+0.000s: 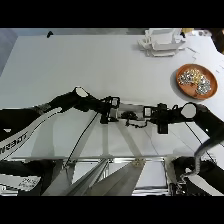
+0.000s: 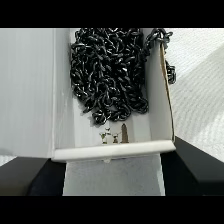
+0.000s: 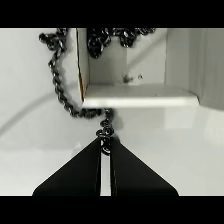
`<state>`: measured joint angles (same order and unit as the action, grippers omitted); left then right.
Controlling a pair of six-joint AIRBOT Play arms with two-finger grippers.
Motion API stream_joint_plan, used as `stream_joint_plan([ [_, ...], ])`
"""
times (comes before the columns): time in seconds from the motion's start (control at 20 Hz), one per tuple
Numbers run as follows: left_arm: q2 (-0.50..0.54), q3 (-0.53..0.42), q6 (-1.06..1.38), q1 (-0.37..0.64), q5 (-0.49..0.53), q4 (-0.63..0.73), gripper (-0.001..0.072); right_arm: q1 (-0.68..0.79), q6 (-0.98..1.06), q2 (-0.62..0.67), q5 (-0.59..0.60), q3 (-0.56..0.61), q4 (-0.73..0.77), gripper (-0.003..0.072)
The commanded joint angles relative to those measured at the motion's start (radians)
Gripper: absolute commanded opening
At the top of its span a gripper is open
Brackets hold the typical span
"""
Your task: Fold the box and place the chain.
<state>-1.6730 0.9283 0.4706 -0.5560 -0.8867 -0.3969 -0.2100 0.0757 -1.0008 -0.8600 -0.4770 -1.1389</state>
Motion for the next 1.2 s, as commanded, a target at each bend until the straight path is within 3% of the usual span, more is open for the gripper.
stream_joint_plan([
  [0.0,0.000,0.000,0.000,0.001,0.000,0.000,0.0206,0.000,0.103,0.146,-0.059,0.000,-0.065,0.0014],
  [0.2,0.000,0.000,0.000,0.001,0.000,0.000,0.0206,0.000,0.241,0.296,-0.172,-0.040,0.003,0.0014],
  [0.45,0.000,0.000,0.000,0.001,0.000,0.000,0.0206,0.000,0.298,0.336,-0.261,-0.217,0.282,0.0014],
  [0.7,0.000,0.000,0.000,0.001,0.000,0.000,0.0206,0.000,0.298,0.336,-0.152,-0.346,0.507,0.0014],
  [0.85,0.000,0.000,0.000,0.001,0.000,0.000,0.0206,0.000,0.299,0.336,-0.042,-0.356,0.567,0.0014],
  [1.15,0.000,0.000,0.000,0.001,0.000,0.000,0.0206,0.000,0.344,0.336,0.037,-0.356,0.606,0.0014],
])
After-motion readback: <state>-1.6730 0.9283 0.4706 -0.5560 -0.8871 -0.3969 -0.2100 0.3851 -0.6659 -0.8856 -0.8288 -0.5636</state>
